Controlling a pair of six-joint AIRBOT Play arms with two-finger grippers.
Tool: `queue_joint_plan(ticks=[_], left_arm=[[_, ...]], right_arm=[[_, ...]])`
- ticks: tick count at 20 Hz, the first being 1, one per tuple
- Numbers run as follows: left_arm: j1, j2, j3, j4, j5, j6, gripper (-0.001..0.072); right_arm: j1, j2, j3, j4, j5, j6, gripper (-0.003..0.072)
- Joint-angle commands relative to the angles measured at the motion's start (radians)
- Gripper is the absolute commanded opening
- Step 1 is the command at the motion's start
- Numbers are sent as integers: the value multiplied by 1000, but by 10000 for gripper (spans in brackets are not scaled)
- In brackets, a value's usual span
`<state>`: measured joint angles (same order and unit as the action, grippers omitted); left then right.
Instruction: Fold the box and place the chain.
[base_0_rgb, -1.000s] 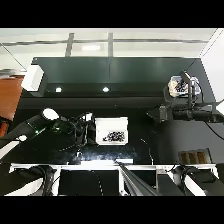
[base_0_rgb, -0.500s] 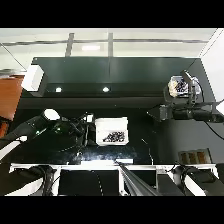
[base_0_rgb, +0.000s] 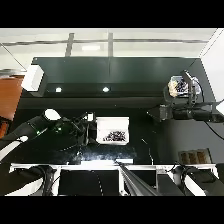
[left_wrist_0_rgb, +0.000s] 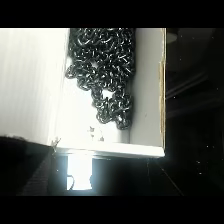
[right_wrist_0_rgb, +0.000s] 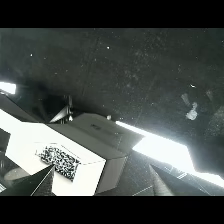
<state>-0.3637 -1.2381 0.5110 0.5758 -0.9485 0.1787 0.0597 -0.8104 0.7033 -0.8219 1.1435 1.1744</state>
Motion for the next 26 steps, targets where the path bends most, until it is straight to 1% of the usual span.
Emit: queue_joint_plan(ticks=[1, 21, 26], left_arm=[[0, 0, 0, -4, 14, -10, 701], [-1, 0, 0, -5, 21, -9, 709], [-30, 0, 0, 20, 26, -11, 709]], right_arm=[[1, 1, 0, 0, 0, 0, 696], [1, 1, 0, 0, -1, 0, 696], [1, 1, 0, 0, -1, 0, 696]])
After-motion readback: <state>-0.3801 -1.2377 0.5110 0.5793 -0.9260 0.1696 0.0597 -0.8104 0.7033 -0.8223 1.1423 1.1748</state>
